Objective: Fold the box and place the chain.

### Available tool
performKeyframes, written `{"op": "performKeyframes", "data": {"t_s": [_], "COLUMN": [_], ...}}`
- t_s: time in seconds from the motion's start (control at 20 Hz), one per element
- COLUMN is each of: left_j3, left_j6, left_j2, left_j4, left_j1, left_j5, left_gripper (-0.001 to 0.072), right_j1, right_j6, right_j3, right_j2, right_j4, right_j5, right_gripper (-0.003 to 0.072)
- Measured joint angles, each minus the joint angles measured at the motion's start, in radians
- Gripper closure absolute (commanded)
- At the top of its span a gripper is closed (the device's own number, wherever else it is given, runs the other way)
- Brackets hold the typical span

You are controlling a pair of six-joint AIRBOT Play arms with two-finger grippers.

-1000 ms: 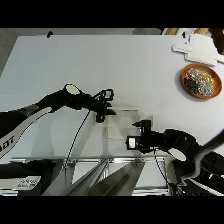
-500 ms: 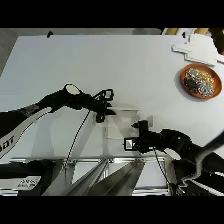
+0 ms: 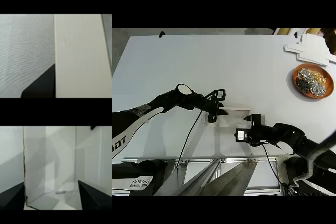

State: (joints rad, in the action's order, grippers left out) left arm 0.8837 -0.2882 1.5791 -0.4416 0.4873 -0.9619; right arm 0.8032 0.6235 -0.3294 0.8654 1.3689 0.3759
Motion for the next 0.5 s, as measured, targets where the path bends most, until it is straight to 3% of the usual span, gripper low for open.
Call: {"op": "performKeyframes", "data": {"t_s": [0.5], "left_j3": [0.000], "left_j6": [0.000], "left_j2": [0.000], "left_j4": [0.000], "left_j1": [0.000], "left_j5": [0.001], "left_gripper": [0.0699], "right_j1": [-0.135], "right_j6": [0.000], "right_j3": [-0.068], "right_j2": [0.000], "right_j4": [-0.064], "right_j5": [0.119], "right_gripper": [0.0016]}}
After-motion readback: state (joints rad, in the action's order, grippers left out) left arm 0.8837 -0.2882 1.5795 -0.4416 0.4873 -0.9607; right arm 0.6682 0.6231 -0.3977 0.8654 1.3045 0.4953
